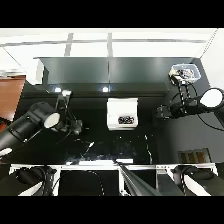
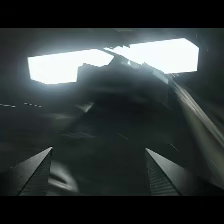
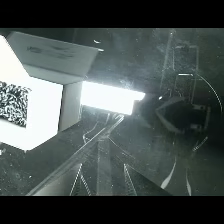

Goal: Fold the box and place the chain.

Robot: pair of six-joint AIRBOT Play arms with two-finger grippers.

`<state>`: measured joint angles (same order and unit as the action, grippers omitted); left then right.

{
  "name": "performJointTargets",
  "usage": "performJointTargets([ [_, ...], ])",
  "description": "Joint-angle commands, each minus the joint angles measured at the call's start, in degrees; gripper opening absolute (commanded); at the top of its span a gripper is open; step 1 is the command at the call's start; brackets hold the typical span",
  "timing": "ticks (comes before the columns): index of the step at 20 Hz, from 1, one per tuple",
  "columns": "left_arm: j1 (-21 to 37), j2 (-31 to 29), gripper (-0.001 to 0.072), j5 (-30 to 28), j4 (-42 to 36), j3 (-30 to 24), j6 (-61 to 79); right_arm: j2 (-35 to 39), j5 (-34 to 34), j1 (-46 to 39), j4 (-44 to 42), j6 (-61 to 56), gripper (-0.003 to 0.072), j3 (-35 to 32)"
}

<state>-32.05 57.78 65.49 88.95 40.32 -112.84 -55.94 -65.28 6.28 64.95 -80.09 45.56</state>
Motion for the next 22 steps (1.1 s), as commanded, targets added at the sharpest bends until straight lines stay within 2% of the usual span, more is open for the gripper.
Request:
performJointTargets([
  [1,12.2,-1.1,0.0637,-8.4,-44.5,-9.5,62.8,0.0,0.0,0.0,-0.2,-1.2,0.0299,0.0],
  [3,11.9,0.9,0.0641,-9.4,-50.8,-9.5,87.4,0.0,-0.2,0.0,-0.2,-2.1,0.0300,0.0],
  [4,11.1,1.9,0.0685,-11.3,-51.9,-9.5,97.9,0.0,-0.3,0.0,-0.2,-2.5,0.0299,0.0],
  [5,10.2,2.8,0.0720,-13.4,-52.0,-9.5,106.4,0.0,-0.3,0.0,-0.3,-2.8,0.0299,0.0],
  [7,7.9,4.2,0.0720,-21.3,-51.8,-9.2,118.6,0.0,-0.4,0.0,-0.4,-3.6,0.0300,0.0],
  [8,7.0,5.2,0.0720,-24.9,-51.1,-8.2,121.0,0.0,-0.5,0.0,-0.4,-3.7,0.0299,0.0],
  [9,7.2,7.0,0.0720,-24.6,-50.9,-6.5,121.8,0.0,-0.5,0.0,-0.4,-3.7,0.0299,0.0],
  [15,9.4,22.4,0.0720,-19.1,-57.3,2.8,129.2,0.0,-0.3,0.1,-0.4,-4.6,0.0299,0.0],
  [17,9.1,24.5,0.0720,-18.6,-58.6,3.6,130.6,0.0,-0.1,0.7,-0.3,-4.6,0.0299,0.0],
  [22,8.5,24.6,0.0717,-17.4,-58.6,3.9,130.8,0.0,1.9,2.1,-0.3,-4.6,0.0299,0.0],
])
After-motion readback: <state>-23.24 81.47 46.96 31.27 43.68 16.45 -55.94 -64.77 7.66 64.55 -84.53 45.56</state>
